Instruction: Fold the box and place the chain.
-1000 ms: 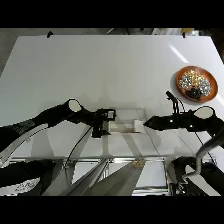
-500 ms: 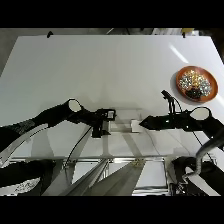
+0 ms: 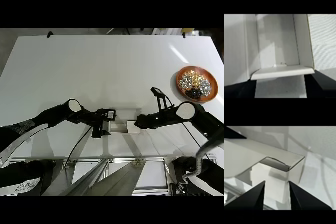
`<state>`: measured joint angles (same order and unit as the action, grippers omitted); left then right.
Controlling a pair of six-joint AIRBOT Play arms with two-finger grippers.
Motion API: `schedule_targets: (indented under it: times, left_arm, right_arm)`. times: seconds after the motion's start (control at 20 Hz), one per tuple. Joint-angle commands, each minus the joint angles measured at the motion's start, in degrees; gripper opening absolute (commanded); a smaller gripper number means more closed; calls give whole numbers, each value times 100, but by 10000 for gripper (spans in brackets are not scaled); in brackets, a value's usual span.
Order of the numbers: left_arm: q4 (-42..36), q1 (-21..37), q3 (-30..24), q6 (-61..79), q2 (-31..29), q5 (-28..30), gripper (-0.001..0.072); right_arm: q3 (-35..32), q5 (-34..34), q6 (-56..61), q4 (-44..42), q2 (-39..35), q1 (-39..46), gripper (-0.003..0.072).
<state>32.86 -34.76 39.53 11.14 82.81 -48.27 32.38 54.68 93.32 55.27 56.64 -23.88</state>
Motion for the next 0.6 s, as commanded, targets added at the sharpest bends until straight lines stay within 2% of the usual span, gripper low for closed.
schedule_targets:
  times: [0.0, 0.45, 0.55]
  left_arm:
    - [0, 2, 2, -2, -4, 0, 315]
    - [0, 2, 2, -2, -4, 0, 315]
    - [0, 2, 2, -2, -4, 0, 315]
  right_arm:
    - [267, 2, 890, 640, 295, -507, 336]
    - [619, 70, 2341, 2011, 643, -1078, 333]
    - [745, 7, 2754, 2490, 748, -1322, 312]
